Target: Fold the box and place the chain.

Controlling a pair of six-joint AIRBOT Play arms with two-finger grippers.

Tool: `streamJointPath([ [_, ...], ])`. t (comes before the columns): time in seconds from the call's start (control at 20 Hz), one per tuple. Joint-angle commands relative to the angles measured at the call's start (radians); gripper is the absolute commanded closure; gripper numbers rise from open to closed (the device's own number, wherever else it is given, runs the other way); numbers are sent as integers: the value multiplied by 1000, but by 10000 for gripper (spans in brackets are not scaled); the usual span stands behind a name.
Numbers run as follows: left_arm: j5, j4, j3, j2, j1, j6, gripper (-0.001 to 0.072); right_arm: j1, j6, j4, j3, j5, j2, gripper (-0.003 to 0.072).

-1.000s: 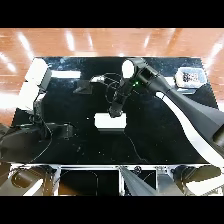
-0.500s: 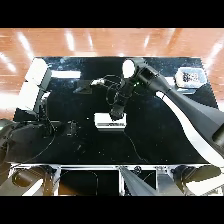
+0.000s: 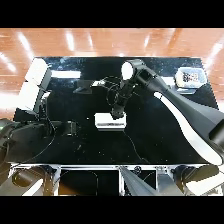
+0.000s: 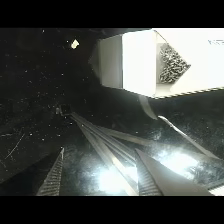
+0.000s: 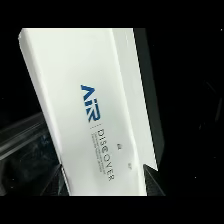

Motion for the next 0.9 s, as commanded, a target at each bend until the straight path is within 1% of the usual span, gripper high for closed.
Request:
streamJointPath([
  [0.0,-1,-3,0,-1,1,0,155,0,0,-19,-2,-18,-5,221],
  [0.05,0,-3,0,-1,1,0,156,0,0,-20,-2,-17,-6,275],
  [0.5,0,-18,0,-1,1,0,156,1,23,-18,-1,15,-5,272],
  [0.85,1,-25,0,-1,1,0,156,0,23,-16,0,18,21,273],
])
